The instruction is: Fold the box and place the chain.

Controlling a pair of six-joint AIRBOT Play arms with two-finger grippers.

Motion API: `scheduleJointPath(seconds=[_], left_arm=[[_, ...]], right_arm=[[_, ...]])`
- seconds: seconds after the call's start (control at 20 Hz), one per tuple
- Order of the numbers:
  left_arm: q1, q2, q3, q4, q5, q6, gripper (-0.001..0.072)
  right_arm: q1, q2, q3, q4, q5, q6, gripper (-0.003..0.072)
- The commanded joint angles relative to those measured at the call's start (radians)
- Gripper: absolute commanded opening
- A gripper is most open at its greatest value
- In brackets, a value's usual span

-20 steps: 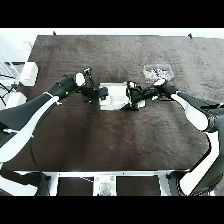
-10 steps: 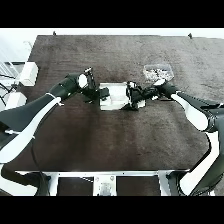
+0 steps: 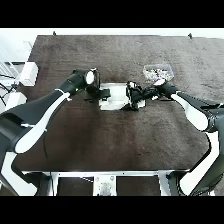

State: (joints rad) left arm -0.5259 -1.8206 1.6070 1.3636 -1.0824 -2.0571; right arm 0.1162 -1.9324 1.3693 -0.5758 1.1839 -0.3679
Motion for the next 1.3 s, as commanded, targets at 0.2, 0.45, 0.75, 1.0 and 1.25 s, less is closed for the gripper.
scheduleJointPath(seconds=[0.2, 0.45, 0.75, 1.0, 1.25], left_arm=[[-0.040, -0.103, 0.166, 0.134, -0.161, -0.059, 0.0418], [-0.040, -0.166, 0.267, 0.177, -0.268, -0.099, 0.0417], [-0.041, -0.184, 0.277, 0.182, -0.287, -0.143, 0.0417], [-0.070, -0.196, 0.277, 0.197, -0.286, -0.143, 0.0416], [-0.070, -0.196, 0.276, 0.205, -0.299, -0.143, 0.0288]], right_arm=[[0.001, 0.000, 0.000, 0.000, 0.000, 0.000, 0.0597], [0.001, 0.000, 0.000, 0.000, 0.000, 0.000, 0.0597], [0.001, 0.000, 0.000, 0.000, 0.000, 0.000, 0.0597], [0.001, 0.000, 0.000, 0.000, 0.000, 0.000, 0.0596], [0.001, 0.000, 0.000, 0.000, 0.000, 0.000, 0.0596]])
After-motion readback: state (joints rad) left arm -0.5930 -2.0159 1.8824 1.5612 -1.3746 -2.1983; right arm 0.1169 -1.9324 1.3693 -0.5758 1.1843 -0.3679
